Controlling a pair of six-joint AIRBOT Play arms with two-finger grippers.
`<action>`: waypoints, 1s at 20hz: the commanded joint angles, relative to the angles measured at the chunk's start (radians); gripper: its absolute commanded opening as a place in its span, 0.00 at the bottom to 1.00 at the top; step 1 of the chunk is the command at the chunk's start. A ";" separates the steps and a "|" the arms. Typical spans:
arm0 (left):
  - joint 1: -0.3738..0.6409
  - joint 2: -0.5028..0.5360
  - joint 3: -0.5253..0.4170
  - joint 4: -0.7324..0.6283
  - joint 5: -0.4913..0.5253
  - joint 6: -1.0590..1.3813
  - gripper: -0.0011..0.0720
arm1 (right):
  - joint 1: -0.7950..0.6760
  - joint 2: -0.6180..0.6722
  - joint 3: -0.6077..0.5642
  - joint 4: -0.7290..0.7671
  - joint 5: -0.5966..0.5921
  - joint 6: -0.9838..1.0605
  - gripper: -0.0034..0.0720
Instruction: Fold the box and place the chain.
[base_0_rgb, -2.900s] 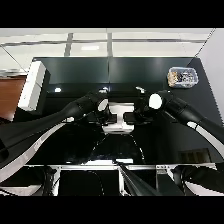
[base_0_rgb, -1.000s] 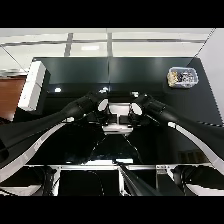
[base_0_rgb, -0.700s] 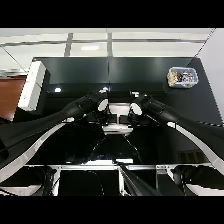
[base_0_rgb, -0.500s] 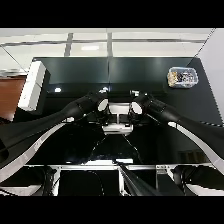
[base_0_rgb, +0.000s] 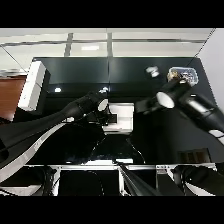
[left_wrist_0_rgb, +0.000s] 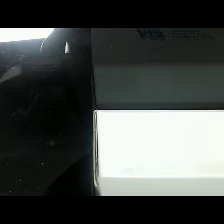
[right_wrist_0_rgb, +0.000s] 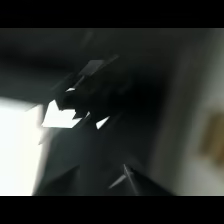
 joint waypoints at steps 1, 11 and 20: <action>0.001 0.001 0.001 0.000 0.001 0.000 0.05 | -0.158 0.031 -0.003 -0.293 -0.129 -0.011 1.00; 0.001 0.001 0.001 0.000 0.000 0.000 0.05 | -0.740 -0.553 0.447 0.029 -0.259 -0.050 1.00; 0.001 0.001 0.001 0.000 -0.002 0.000 0.05 | -0.812 -0.926 0.874 0.129 -0.156 -0.101 1.00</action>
